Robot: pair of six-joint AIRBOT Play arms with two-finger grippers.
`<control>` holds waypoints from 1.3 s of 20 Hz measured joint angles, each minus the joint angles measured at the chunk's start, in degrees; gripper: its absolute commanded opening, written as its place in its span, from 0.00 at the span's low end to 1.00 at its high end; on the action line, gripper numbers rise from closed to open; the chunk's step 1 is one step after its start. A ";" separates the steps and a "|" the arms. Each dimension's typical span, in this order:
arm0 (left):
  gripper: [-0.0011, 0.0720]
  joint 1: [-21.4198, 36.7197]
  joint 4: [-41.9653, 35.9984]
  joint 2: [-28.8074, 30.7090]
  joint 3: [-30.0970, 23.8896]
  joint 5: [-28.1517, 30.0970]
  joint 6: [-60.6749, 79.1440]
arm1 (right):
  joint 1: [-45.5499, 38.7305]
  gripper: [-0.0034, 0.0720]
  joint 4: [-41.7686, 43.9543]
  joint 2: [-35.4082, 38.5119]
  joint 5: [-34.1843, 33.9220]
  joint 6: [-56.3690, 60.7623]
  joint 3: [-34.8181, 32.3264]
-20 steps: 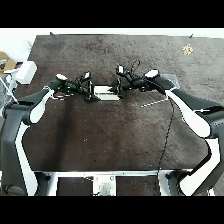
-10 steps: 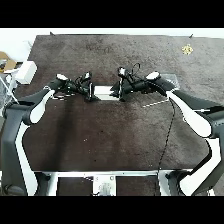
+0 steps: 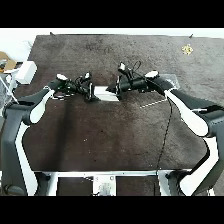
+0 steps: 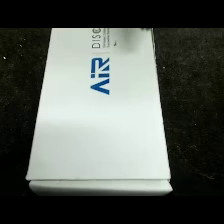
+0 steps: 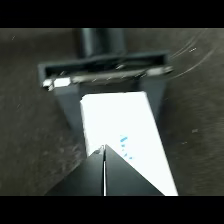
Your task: Fold the box and place the chain.
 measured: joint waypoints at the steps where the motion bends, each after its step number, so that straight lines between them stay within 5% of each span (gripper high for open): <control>1: 0.49 0.00 -0.02 0.00 0.00 0.02 0.00 | 0.07 0.07 -1.31 -0.70 -0.11 0.00 0.00; 9: 0.49 -0.02 -0.04 0.00 -0.02 0.17 0.09 | -0.04 0.05 -6.45 -2.99 -1.31 -0.02 0.13; 14: 0.49 -0.02 -0.11 0.00 -0.02 0.15 -0.09 | -0.46 0.05 -5.38 2.21 -2.51 -0.02 -0.22; 20: 0.49 -0.02 -0.09 0.00 -0.02 0.15 -0.07 | -0.85 0.05 -0.26 19.93 -9.44 6.21 -5.75; 26: 0.49 -0.02 -0.09 0.00 -0.02 0.15 -0.07 | -3.34 0.05 1.64 46.64 -32.52 8.39 -31.41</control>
